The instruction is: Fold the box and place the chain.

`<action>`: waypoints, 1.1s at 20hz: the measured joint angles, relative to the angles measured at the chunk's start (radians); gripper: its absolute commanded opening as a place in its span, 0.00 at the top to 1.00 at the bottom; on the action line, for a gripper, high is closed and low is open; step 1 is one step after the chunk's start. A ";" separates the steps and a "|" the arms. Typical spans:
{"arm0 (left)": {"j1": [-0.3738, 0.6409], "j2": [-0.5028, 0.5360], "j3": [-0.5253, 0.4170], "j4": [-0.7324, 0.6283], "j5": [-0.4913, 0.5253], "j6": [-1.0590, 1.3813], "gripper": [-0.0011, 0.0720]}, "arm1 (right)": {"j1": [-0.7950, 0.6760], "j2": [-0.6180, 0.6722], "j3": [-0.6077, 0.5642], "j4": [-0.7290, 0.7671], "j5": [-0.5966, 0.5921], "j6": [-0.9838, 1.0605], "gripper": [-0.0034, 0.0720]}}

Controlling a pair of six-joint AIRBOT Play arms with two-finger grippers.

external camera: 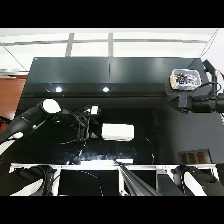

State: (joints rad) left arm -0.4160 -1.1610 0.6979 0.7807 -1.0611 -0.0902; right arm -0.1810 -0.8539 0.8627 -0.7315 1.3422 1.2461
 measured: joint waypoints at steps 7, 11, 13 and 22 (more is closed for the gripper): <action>-0.138 -0.071 0.166 -0.019 0.070 -0.137 0.01 | -0.033 0.005 0.001 -0.022 0.000 -0.005 0.94; -0.200 -0.208 0.256 -0.040 0.090 -0.165 0.01 | -0.036 0.005 0.001 -0.046 -0.002 -0.005 0.94; -0.214 -0.248 0.275 -0.050 0.090 -0.173 0.01 | -0.037 0.005 0.001 -0.053 -0.003 -0.005 0.94; -0.230 -0.307 0.296 -0.061 0.036 -0.179 0.01 | -0.037 0.005 0.001 -0.058 -0.004 -0.005 0.94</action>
